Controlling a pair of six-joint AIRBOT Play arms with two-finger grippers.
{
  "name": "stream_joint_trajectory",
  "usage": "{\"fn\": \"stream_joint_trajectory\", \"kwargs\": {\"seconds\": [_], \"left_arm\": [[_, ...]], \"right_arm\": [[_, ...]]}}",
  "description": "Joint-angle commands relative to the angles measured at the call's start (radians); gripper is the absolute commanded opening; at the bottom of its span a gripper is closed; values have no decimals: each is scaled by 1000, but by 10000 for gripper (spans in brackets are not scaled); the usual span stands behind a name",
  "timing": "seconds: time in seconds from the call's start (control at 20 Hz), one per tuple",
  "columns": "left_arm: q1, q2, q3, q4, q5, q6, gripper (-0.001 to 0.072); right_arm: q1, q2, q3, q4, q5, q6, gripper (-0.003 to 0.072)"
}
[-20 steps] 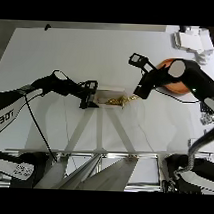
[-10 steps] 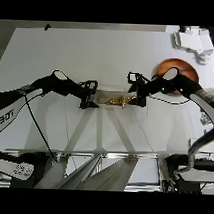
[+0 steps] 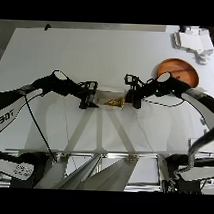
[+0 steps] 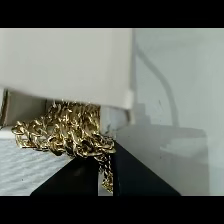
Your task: Fold the box and place the chain.
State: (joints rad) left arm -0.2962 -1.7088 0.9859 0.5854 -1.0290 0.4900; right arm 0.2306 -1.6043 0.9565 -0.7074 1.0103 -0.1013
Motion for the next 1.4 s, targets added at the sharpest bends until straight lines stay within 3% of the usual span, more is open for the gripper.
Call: {"fn": "stream_joint_trajectory", "kwargs": {"seconds": [0.0,0.15,0.35,0.55,0.75,0.95,1.35], "left_arm": [[-1,0,0,-2,4,0,115],[0,0,0,-2,4,0,115],[0,0,0,-2,4,0,115],[0,0,0,-2,4,0,115],[0,0,0,-2,4,0,115],[0,0,0,-2,4,0,115],[0,0,0,-2,4,0,115]], "right_arm": [[1,32,0,-111,-10,203,10],[1,95,0,-181,-27,316,9],[3,201,0,-126,44,387,9],[5,293,0,104,99,384,9],[46,301,47,331,25,380,9],[121,301,128,341,-133,381,9],[167,301,212,332,-108,454,9]]}}
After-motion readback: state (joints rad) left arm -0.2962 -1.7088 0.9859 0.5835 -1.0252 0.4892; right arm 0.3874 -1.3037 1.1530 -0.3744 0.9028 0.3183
